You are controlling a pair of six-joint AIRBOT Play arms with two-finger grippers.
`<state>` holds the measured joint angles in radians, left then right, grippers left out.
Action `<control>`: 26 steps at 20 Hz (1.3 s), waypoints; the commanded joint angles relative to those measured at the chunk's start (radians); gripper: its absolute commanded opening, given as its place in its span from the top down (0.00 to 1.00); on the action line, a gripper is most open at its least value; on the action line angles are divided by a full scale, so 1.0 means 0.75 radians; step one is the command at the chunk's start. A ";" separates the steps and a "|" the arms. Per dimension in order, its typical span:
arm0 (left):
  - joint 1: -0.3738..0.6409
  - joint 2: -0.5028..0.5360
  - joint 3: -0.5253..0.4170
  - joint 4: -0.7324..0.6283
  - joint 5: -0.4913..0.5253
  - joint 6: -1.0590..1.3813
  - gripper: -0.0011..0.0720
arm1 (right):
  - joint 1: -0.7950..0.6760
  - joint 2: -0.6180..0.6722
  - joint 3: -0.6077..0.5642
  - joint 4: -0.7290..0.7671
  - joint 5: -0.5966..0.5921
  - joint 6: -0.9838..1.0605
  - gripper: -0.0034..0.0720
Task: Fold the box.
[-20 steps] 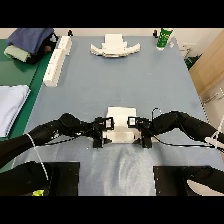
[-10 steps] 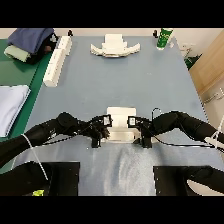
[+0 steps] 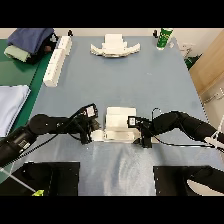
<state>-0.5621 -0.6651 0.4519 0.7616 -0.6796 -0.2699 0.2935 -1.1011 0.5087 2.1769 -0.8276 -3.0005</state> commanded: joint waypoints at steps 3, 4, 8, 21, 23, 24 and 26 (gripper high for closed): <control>0.139 0.185 0.000 0.643 -0.084 -1.418 0.84 | -0.001 0.002 0.002 -0.001 -0.001 -0.001 0.29; 0.198 0.175 0.000 0.721 -0.144 -1.658 0.84 | -0.001 0.002 0.002 -0.002 0.000 -0.001 0.29; 0.379 0.035 0.000 0.610 -0.323 -1.860 0.84 | -0.001 0.002 0.002 -0.002 -0.001 -0.001 0.29; 0.121 -0.465 0.001 0.020 -0.212 -1.454 0.96 | -0.001 0.002 0.002 -0.002 0.000 -0.001 0.29; 0.120 -0.465 0.004 -0.012 -0.214 -1.454 0.96 | -0.001 0.002 0.002 -0.001 -0.001 -0.001 0.29; 0.120 -0.465 0.007 -0.048 -0.216 -1.440 0.96 | -0.001 0.002 0.002 -0.001 0.000 -0.001 0.29; 0.117 -0.464 0.031 -0.072 -0.238 -1.411 0.96 | -0.001 0.002 0.002 -0.002 -0.001 -0.001 0.29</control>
